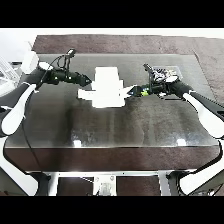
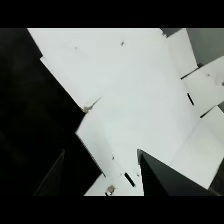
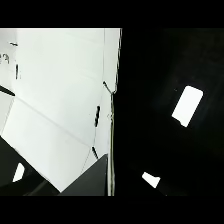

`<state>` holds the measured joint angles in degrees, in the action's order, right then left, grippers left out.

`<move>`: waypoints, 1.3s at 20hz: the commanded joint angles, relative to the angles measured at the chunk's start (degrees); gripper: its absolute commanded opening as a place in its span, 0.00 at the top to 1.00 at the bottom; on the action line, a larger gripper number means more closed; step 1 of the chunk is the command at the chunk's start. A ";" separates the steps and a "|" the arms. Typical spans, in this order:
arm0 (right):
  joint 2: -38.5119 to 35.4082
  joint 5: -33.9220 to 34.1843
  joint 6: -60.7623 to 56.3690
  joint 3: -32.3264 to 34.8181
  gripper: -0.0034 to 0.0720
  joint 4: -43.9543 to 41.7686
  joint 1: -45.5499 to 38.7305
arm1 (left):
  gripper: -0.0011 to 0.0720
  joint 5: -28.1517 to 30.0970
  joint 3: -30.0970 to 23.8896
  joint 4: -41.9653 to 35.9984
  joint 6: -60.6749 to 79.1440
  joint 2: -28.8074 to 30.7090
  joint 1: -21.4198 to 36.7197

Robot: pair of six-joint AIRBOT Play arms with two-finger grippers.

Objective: Fold the box and place the chain.

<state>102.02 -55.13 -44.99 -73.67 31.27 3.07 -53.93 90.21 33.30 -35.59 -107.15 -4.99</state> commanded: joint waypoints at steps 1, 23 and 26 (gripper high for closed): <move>0.02 0.00 0.00 -0.04 0.94 0.55 -0.04 | 0.26 -0.28 4.72 3.63 -5.53 -3.43 -0.57; 0.02 -0.87 0.02 -0.04 0.94 2.03 -0.17 | 0.26 -0.57 6.32 -7.08 1.60 -10.32 -4.13; 0.02 -0.92 0.00 -0.04 0.94 2.01 -0.42 | 0.26 -1.40 6.32 -7.21 1.55 -10.71 -4.13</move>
<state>102.02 -55.92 -44.95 -73.67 33.08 2.83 -54.15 96.51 26.89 -34.41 -117.32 -9.10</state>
